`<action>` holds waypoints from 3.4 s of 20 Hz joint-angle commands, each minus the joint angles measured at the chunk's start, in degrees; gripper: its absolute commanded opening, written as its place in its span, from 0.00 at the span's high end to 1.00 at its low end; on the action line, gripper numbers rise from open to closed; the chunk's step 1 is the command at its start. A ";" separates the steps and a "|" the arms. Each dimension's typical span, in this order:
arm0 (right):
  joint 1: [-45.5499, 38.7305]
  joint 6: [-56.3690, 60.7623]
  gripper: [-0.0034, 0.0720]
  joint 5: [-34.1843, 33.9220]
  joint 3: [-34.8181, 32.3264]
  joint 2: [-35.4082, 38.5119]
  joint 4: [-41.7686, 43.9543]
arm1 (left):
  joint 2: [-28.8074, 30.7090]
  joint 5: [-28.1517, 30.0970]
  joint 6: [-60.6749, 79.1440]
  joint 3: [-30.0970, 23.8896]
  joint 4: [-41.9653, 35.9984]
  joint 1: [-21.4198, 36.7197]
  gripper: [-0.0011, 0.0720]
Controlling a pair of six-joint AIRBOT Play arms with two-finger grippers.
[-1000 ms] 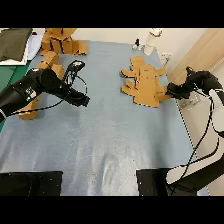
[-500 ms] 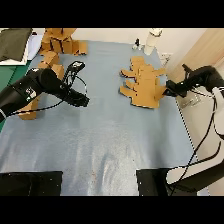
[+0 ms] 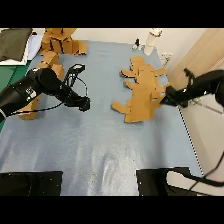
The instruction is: Fold the box.
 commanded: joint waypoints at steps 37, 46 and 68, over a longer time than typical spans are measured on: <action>59.67 2.38 0.95 49.66 -41.75 26.56 2.54 | -18.43 -12.79 42.03 -17.20 -48.22 22.12 0.59; 59.67 2.40 0.95 49.64 -41.72 26.56 2.19 | -18.43 -15.19 45.46 -17.20 -44.83 22.88 0.60; 59.54 2.43 0.55 49.70 -41.70 26.69 0.55 | -19.91 -18.23 53.05 -17.20 -47.65 24.90 0.97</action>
